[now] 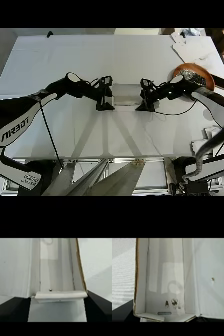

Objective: Fold the box and place the chain.

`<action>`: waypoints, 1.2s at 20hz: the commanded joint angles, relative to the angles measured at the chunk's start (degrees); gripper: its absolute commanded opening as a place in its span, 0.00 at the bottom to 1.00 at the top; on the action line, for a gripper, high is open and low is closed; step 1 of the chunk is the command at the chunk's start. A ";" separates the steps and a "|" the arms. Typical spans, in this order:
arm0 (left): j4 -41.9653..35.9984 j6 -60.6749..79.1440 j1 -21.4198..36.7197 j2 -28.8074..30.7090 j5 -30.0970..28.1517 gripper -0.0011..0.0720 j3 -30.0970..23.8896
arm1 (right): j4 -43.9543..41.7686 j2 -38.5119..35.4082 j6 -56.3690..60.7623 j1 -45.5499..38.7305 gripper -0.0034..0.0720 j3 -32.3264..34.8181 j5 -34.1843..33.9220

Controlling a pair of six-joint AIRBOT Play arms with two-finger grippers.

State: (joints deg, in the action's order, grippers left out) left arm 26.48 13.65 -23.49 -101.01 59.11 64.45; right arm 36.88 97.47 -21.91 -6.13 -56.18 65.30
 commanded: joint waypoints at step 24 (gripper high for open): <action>1.88 -2.51 -4.11 -1.75 -6.84 0.23 0.11 | -0.02 0.04 0.02 -0.02 0.75 0.00 0.02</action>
State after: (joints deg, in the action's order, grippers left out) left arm 28.32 11.16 -27.57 -102.72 52.40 64.53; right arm 36.88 97.47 -21.91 -6.13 -56.18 65.30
